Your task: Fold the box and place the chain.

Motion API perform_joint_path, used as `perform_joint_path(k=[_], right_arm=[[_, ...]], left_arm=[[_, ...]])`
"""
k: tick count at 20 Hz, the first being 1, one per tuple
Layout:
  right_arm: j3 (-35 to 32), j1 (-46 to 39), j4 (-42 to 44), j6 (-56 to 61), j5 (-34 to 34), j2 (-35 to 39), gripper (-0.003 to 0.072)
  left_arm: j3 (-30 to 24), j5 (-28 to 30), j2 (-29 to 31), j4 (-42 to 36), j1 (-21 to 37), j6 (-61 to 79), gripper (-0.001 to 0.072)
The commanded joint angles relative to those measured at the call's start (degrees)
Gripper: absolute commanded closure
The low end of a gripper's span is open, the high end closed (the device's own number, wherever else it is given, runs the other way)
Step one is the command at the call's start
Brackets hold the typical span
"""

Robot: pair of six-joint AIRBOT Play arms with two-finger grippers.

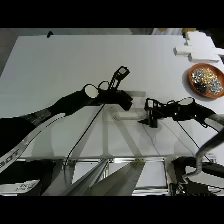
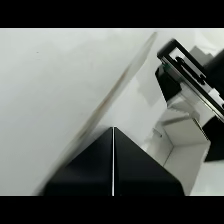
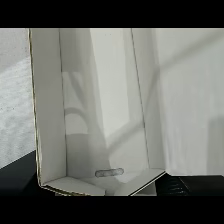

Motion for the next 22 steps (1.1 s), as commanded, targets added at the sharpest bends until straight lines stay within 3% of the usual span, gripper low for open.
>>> perform_joint_path(k=[1,4,6,8,10,13,16,17,19,21,22], right_arm=[[0.0,0.0,0.0,0.0,0.0,0.0,0.0228],[0.0,0.0,0.0,0.0,0.0,0.0,0.0228],[0.0,0.0,0.0,0.0,0.0,0.0,0.0228],[0.0,0.0,0.0,0.0,0.0,0.0,0.0228],[0.0,0.0,0.0,0.0,0.0,0.0,0.0228],[0.0,0.0,0.0,0.0,0.0,0.0,0.0228],[0.0,0.0,0.0,0.0,0.0,0.0,0.0228],[0.0,0.0,0.0,0.0,0.0,0.0,0.0228],[0.0,0.0,0.0,0.0,0.0,0.0,0.0228],[0.0,0.0,0.0,0.0,0.0,0.0,0.0228],[0.0,0.0,0.0,0.0,0.0,0.0,0.0228]], left_arm=[[0.0,-5.8,6.0,23.1,0.3,-14.6,0.0708],[0.0,-18.9,10.0,41.4,0.2,-20.9,0.0702],[0.0,-27.2,9.7,46.2,0.2,-20.7,0.0703],[-0.2,-29.9,9.0,46.3,0.9,-18.0,0.0703],[-1.5,-28.9,8.0,43.5,2.5,-11.3,0.0688],[-4.7,-28.6,7.3,38.3,4.8,7.4,0.0558],[-7.6,-26.8,7.3,36.2,7.0,18.2,0.0554],[-8.1,-25.9,7.1,36.2,7.6,19.4,0.0513],[-8.3,-22.9,6.8,36.2,7.8,19.7,0.0361],[-8.3,-18.7,6.7,34.7,7.8,20.7,0.0294],[-8.3,-17.3,6.7,32.8,7.7,22.3,0.0295]])
